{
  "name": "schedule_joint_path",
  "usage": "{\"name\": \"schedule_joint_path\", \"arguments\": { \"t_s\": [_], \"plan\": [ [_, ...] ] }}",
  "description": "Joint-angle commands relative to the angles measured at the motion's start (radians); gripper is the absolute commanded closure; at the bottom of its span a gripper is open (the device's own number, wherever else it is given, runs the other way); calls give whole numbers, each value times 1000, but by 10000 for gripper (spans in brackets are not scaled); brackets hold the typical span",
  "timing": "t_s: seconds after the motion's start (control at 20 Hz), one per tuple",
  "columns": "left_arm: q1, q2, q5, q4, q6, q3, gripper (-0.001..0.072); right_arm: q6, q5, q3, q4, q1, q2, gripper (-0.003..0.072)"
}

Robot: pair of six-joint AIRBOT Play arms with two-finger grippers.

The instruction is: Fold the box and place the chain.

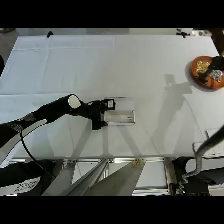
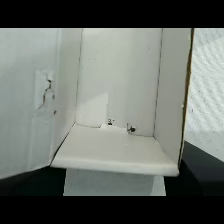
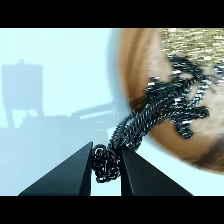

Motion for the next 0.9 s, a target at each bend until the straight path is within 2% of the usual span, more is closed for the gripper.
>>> {"name": "schedule_joint_path", "arguments": {
  "t_s": [0.0,0.1,0.45,0.85],
  "plan": [
    [0,1,0,0,0,0,575,-39,136,-3,70,55,100,677],
    [0,1,0,0,0,0,575,-39,174,-3,116,96,163,677],
    [0,1,0,0,0,0,575,22,256,-3,118,245,385,677],
    [0,1,0,0,0,0,574,93,335,-13,118,356,553,677]
  ]
}}
